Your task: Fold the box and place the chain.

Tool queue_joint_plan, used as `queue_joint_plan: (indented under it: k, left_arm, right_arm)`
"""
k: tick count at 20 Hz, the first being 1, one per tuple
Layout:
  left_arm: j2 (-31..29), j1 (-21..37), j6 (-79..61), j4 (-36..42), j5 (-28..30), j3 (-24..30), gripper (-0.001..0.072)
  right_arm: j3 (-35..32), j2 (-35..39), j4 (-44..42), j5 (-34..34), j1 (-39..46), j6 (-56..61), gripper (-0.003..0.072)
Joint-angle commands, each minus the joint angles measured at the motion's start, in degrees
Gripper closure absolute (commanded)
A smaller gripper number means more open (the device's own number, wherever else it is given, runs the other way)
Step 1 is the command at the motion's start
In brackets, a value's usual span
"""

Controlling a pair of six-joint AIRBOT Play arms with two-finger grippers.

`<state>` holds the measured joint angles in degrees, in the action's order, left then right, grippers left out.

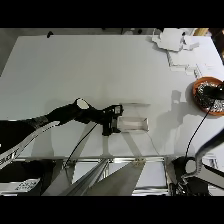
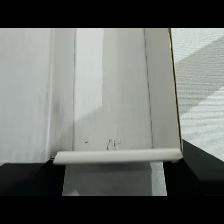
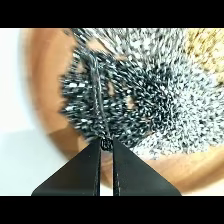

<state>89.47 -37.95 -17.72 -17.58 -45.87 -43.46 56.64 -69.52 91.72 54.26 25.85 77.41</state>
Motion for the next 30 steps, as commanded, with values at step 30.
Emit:
queue_joint_plan:
  k: [30]
  left_arm:
    - [0.0, 0.0, 0.0, 0.0, 0.0, 0.0, 0.0499]
  right_arm:
    - [-9.5, 24.2, -23.2, 3.5, -61.1, 2.3, 0.0667]
